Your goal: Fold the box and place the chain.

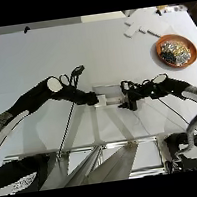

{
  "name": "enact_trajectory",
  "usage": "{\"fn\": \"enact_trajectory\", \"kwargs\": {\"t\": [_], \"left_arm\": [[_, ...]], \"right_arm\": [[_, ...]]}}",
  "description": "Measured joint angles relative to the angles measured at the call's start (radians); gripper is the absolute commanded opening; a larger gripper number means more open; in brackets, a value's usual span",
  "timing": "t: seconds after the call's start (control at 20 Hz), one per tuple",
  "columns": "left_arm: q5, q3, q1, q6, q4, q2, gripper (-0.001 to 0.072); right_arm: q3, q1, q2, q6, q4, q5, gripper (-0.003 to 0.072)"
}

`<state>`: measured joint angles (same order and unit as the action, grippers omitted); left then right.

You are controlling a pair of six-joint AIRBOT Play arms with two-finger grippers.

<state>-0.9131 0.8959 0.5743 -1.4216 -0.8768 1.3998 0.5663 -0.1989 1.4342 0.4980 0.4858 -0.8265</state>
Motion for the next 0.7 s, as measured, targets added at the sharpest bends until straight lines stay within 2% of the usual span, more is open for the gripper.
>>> {"fn": "enact_trajectory", "kwargs": {"t": [0.45,0.7], "left_arm": [[-0.108,0.189,0.134,-0.365,-0.314,0.094,0.0465],[-0.186,0.272,0.168,-0.562,-0.404,0.168,0.0465]], "right_arm": [[0.0,0.0,0.0,0.0,0.0,0.0,0.0527],[0.0,0.0,0.0,0.0,0.0,0.0,0.0527]]}}
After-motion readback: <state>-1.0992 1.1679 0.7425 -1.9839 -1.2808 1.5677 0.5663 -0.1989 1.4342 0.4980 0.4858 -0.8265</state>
